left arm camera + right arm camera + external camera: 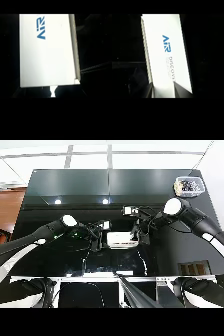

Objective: Fold the box and place the chain.

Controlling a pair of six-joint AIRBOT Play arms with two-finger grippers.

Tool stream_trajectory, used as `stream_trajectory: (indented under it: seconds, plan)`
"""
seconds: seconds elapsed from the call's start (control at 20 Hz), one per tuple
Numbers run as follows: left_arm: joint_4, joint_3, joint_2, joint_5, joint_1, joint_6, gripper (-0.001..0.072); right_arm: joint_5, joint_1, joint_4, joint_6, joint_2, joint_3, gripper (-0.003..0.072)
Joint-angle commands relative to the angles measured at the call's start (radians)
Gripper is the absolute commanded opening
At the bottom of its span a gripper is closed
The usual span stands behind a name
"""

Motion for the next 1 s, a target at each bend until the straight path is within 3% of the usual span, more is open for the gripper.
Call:
stream_trajectory:
  seconds: [0.0,0.95]
  plan:
    - [0.0,0.0,-0.001,-0.001,0.0,0.001,0.0339,0.002,0.001,-0.013,0.0,0.0,0.0,0.0394]
    - [0.001,0.0,-0.001,-0.001,0.0,0.001,0.034,-0.006,0.0,-0.069,0.011,0.009,-0.022,0.0388]
